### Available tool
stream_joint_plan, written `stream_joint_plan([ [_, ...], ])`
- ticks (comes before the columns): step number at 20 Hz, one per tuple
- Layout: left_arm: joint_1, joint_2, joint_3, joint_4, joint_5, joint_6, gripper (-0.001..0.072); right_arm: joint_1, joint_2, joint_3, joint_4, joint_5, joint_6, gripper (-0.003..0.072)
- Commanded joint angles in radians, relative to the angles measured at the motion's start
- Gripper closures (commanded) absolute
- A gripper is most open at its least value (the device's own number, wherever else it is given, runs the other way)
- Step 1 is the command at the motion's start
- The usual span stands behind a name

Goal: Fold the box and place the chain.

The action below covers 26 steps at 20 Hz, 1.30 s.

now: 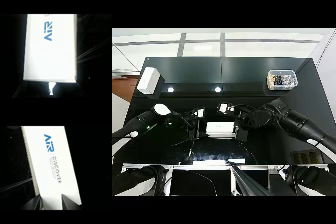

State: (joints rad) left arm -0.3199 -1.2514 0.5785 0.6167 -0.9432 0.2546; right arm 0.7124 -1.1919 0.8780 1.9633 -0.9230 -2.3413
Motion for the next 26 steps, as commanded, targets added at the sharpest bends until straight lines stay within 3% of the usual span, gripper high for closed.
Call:
stream_joint_plan([
  [1, 0.0, 0.0, -0.001, 0.0, 0.0, -0.002, 0.0365, 0.0, -0.018, -0.001, 0.003, 0.002, 0.008, 0.0362],
  [15, 0.0, 0.0, -0.001, 0.0, 0.001, -0.019, 0.0354, -0.001, 0.039, 0.026, -0.012, -0.031, 0.042, 0.0362],
  [21, 0.0, 0.0, -0.001, 0.0, 0.001, -0.019, 0.0354, -0.119, 0.089, 0.026, -0.059, -0.083, 0.315, 0.0363],
  [22, 0.0, 0.0, -0.001, 0.0, 0.001, -0.019, 0.0354, -0.146, 0.089, 0.022, -0.015, -0.091, 0.319, 0.0379],
  [24, 0.0, 0.0, -0.001, 0.0, 0.001, -0.019, 0.0354, -0.195, 0.089, -0.004, 0.169, -0.073, 0.318, 0.0666],
  [26, 0.0, 0.0, -0.001, 0.0, 0.002, -0.019, 0.0354, -0.209, 0.087, -0.057, 0.369, -0.024, 0.332, 0.0666],
])
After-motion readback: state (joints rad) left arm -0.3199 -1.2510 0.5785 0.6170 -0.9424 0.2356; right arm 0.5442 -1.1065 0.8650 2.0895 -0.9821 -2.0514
